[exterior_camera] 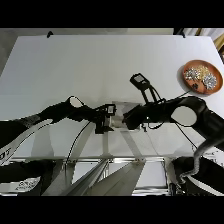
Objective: Fold the box and place the chain.
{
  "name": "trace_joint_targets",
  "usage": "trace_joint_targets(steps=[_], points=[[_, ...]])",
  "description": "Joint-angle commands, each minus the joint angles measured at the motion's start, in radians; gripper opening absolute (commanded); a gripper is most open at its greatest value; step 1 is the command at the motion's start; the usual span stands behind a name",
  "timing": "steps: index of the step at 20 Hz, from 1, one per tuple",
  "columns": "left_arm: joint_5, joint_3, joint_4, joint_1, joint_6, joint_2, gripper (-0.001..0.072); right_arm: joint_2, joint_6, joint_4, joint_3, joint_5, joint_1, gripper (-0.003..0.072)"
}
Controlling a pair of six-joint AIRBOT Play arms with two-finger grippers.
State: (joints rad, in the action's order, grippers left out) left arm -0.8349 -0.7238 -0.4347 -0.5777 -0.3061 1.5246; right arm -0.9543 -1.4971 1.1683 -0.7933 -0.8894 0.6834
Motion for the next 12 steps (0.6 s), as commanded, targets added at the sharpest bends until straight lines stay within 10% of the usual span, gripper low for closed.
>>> trace_joint_targets(steps=[1,12], points=[[0.0,0.0,0.0,0.001,0.0,-0.001,0.0394,-0.065,-0.047,0.014,0.012,0.056,0.034,0.002],[0.0,0.0,0.0,0.001,0.0,-0.001,0.0394,-0.018,-0.05,0.038,0.123,0.159,0.047,0.0204]])
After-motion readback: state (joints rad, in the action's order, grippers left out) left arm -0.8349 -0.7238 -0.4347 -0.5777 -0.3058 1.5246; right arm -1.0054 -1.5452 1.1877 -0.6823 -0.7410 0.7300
